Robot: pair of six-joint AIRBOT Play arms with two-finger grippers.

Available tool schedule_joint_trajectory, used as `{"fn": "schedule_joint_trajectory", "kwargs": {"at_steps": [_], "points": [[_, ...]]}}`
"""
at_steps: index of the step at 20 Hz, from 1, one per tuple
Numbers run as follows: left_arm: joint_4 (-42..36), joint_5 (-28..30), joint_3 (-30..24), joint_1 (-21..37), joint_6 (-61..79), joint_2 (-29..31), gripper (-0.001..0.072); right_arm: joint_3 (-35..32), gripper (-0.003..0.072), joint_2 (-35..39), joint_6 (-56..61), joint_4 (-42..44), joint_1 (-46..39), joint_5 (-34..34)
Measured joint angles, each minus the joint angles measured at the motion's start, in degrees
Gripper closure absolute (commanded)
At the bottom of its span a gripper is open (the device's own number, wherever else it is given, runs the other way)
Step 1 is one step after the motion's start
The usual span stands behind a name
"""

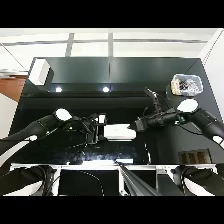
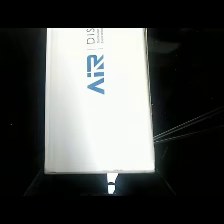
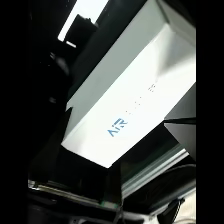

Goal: Fold the box and place the chain.

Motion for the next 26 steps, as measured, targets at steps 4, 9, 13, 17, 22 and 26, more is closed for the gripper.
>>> {"fn": "schedule_joint_trajectory", "kwargs": {"at_steps": [4,9,13,17,22,26], "points": [[0.0,0.02,0.0,0.0,0.0,0.0,0.0249,-0.37,0.0659,-3.06,1.62,2.56,3.76,-1.7],[0.0,0.09,0.0,0.0,0.02,0.0,0.0249,-0.5,0.0659,-4.37,6.32,-1.62,6.05,-7.39],[0.0,0.11,0.0,0.0,0.0,0.0,0.0249,-0.92,0.0659,-4.61,8.04,-3.26,6.73,-9.05],[0.0,0.11,0.0,0.0,0.07,0.0,0.0249,-1.11,0.066,-4.72,8.63,-4.11,7.17,-9.7],[0.0,0.09,0.0,0.0,0.04,0.0,0.0249,-0.87,0.0658,-4.57,8.35,-4.44,7.17,-9.46],[0.02,-0.07,0.0,0.11,-0.02,0.0,0.0247,2.67,0.0658,-0.96,6.4,-4.0,4.04,-4.37]]}}
